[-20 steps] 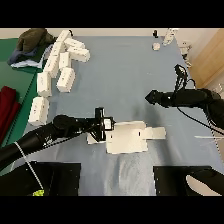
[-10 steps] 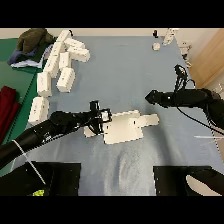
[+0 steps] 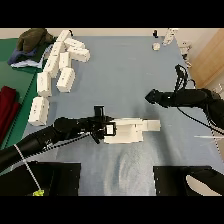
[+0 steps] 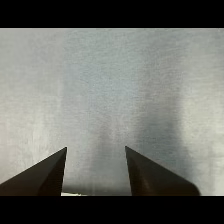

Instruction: Fold the box.

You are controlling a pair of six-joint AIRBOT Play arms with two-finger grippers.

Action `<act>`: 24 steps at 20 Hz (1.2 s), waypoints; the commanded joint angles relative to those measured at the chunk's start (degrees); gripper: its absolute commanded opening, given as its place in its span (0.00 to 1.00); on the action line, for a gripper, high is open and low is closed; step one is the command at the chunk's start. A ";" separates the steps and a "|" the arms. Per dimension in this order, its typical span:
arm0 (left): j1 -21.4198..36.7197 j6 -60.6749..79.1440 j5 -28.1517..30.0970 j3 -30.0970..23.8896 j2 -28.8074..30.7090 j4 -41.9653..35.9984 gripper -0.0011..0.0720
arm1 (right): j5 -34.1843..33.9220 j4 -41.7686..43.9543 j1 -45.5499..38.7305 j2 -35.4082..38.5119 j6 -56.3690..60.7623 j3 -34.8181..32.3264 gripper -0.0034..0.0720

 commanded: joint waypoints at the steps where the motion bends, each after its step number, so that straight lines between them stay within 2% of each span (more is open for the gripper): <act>1: -2.29 0.72 0.96 -1.99 0.59 -2.82 0.03 | 0.79 -0.02 -0.02 -0.04 0.24 0.07 0.80; 6: -2.27 0.72 0.79 -4.00 0.33 -5.38 0.02 | 0.76 -0.02 -0.02 -0.02 0.22 0.07 0.80; 8: -2.27 0.76 0.74 -3.98 -1.09 -7.74 0.03 | 0.76 -0.02 -0.02 -0.02 0.22 0.07 0.80; 13: -2.21 0.46 0.83 -3.98 -4.52 -7.85 0.03 | 0.74 -0.02 -0.02 -0.02 0.22 0.07 0.80; 20: -2.16 -9.07 1.75 -1.36 2.54 -7.41 0.03 | 0.74 0.00 -0.02 -0.02 0.22 0.07 0.80; 22: -1.68 -12.59 -0.98 0.22 2.58 -7.34 0.03 | 0.72 0.04 0.00 -0.02 0.24 0.07 0.80; 24: 0.96 -16.68 -8.48 1.03 1.44 -3.06 0.03 | 0.72 0.07 0.00 -0.02 0.24 0.07 0.80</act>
